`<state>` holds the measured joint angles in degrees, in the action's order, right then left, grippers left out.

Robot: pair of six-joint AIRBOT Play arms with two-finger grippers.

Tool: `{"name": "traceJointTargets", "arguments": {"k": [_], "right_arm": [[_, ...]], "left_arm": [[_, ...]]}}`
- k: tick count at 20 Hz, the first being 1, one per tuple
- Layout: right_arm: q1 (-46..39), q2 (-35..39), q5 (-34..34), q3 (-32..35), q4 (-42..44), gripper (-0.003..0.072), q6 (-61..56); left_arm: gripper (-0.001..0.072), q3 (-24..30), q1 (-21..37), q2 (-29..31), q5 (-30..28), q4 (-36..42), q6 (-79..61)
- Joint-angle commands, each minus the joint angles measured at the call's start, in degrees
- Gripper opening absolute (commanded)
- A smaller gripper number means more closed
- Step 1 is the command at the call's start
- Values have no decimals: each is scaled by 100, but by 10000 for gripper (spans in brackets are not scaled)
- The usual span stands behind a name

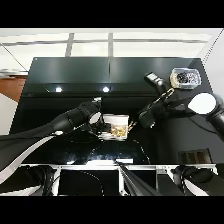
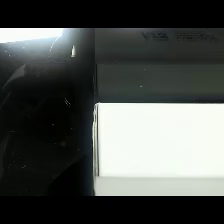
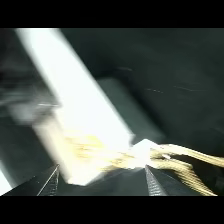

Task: Fold the box and place the chain.

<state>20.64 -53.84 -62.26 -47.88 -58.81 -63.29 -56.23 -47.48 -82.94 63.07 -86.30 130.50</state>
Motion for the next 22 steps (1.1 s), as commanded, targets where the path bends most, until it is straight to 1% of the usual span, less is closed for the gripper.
{"name": "traceJointTargets", "arguments": {"k": [1, 4, 5, 6, 8, 10, 11, 13, 17, 18, 22], "right_arm": [[-981, 0, 269, 85, -1034, 610, -153], [-1644, -144, 1178, 363, -1469, 613, -645], [-1777, -302, 1373, 400, -1556, 679, -850], [-1838, -487, 1486, 400, -1604, 708, -966], [-1847, -876, 1814, 396, -1646, 708, -1248], [-1843, -1182, 2293, 391, -1805, 706, -2422], [-1834, -1316, 2455, 358, -2070, 706, -3165], [-1755, -1569, 2450, 190, -2712, 704, -4266], [-1373, -2100, 1884, -297, -3871, 700, -5764], [-1272, -2229, 1773, -398, -4017, 700, -6002], [-1075, -2592, 1738, -586, -4048, 700, -6763]], "left_arm": [[33, -4, 2, -2, 0, 0, -2], [34, -4, 2, -2, -2, 0, -2], [34, -4, 2, -2, -2, 0, -2], [34, -4, 2, -2, -2, 0, -2], [34, -4, 4, -2, -7, 0, -2], [34, -4, 4, -2, -7, -2, -2], [33, -4, 2, -2, -4, 0, -2], [34, -4, 4, -2, -4, 0, -2], [34, -4, 2, -2, -4, 0, -2], [33, -4, 4, -2, -4, 0, -4], [34, -4, 4, -2, -4, 0, -2]]}}
